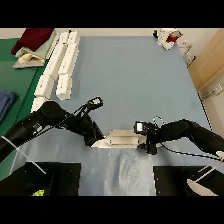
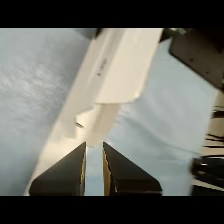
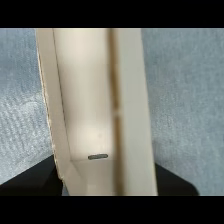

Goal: Fold the box.

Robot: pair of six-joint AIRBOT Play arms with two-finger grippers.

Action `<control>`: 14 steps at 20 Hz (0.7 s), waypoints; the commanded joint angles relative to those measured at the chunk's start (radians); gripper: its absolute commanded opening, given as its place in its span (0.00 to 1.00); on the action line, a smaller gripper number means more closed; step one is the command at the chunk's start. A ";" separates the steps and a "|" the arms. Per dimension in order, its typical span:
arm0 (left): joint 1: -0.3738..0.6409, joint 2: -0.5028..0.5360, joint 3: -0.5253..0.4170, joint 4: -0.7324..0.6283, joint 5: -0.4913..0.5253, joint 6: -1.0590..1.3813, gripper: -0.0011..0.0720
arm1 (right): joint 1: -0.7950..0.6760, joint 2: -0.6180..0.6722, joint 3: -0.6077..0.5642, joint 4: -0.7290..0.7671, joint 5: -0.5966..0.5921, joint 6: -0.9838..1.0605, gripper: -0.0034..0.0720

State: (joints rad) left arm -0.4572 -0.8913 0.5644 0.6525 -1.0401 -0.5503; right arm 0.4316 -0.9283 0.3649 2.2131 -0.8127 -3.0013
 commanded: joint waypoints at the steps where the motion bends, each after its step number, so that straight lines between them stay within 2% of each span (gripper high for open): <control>1: -0.035 0.037 0.000 -0.052 -0.137 -0.248 0.24 | 0.000 0.001 0.000 0.000 0.000 0.000 0.66; 4: -0.142 -0.007 0.005 -0.177 0.020 -0.317 0.24 | 0.000 0.001 0.000 0.000 0.000 0.000 0.66; 6: -0.151 -0.066 0.048 -0.199 0.095 -0.348 0.24 | 0.000 0.001 0.000 0.000 0.000 0.000 0.66; 11: -0.103 -0.239 0.192 -0.204 0.143 -0.360 0.24 | 0.000 0.001 0.000 -0.001 0.000 0.000 0.66; 14: -0.075 -0.327 0.212 -0.211 0.148 -0.360 0.24 | 0.000 0.001 0.000 -0.003 0.000 0.000 0.66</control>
State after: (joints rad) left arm -0.5537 -1.1381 0.7429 0.4541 -0.9089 -0.8997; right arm 0.4316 -0.9283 0.3649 2.2105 -0.8127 -3.0013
